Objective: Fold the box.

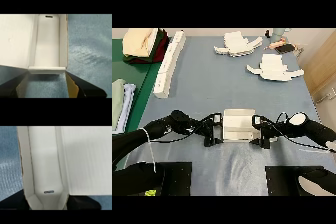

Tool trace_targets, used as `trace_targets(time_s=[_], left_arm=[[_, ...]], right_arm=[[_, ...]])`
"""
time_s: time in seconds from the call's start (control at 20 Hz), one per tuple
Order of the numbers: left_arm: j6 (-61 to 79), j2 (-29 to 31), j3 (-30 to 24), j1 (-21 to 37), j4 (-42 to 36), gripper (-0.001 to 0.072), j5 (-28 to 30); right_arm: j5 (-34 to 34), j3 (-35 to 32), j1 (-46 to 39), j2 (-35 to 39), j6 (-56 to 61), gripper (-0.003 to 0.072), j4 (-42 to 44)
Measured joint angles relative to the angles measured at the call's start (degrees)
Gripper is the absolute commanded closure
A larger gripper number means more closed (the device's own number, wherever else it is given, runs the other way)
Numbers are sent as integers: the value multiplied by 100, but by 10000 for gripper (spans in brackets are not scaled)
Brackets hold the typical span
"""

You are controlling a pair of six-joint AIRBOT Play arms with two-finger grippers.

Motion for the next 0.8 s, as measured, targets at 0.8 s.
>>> trace_targets(time_s=[0.8], left_arm=[[-400, -214, 184, -734, 271, 16, 839]], right_arm=[[0, 0, 0, 0, 0, 169, -2]])
